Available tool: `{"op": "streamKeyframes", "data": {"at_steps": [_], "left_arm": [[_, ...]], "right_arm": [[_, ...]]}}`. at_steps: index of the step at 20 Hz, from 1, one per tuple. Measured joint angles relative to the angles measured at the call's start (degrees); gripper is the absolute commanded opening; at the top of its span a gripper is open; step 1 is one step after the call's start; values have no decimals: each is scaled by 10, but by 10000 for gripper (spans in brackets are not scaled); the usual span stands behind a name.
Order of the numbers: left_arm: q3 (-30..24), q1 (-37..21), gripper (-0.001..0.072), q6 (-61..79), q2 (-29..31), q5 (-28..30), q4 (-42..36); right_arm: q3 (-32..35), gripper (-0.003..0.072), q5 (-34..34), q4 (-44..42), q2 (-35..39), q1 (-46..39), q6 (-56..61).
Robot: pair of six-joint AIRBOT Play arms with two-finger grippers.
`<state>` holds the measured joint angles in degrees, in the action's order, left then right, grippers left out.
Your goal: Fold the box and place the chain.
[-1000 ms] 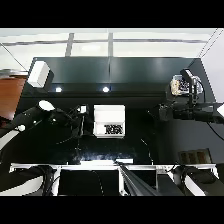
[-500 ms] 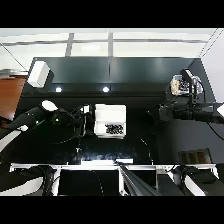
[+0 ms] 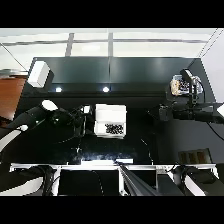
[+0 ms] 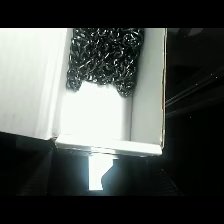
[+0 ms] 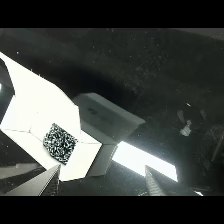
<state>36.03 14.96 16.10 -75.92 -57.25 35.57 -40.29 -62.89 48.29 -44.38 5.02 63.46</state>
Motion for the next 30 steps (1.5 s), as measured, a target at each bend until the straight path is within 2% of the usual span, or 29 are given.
{"op": "streamKeyframes", "data": {"at_steps": [11,23,30], "left_arm": [[7,0,705,5,0,-2,-2],[22,-2,706,13,0,-49,16],[22,5,708,15,0,-44,12]], "right_arm": [[0,613,-2,0,0,0,0],[0,613,-13,0,0,0,0],[0,613,-14,0,0,0,0]]}}
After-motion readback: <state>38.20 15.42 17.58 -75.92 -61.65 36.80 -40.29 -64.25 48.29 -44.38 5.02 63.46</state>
